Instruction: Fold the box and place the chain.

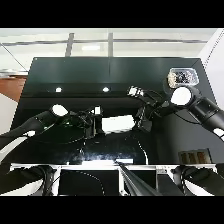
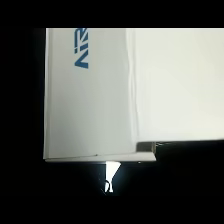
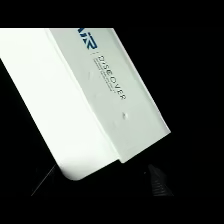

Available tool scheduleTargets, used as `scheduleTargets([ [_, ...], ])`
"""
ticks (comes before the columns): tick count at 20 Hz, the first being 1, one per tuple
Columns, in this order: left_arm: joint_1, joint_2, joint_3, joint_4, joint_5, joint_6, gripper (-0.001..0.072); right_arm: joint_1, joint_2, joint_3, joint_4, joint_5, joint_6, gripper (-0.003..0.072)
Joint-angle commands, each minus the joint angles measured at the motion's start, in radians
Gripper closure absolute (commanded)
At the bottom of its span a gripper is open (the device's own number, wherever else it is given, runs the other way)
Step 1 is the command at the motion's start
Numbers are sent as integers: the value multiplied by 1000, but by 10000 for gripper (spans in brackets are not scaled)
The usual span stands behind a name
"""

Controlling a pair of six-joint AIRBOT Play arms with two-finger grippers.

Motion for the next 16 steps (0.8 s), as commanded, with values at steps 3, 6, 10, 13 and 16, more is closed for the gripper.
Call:
scheduleTargets([
  [3,0,-1,1,0,0,1,246,-2,0,-29,47,-52,24,-9],
  [6,0,-1,1,0,0,1,246,-2,-17,-29,47,-76,24,-8],
  [10,0,-1,1,0,0,1,246,-5,-18,-11,43,-13,25,-9],
  [13,0,-1,1,0,0,1,246,-5,-18,43,42,69,26,-9],
  [16,0,-1,1,0,0,1,246,-5,-18,62,40,61,11,-8],
])
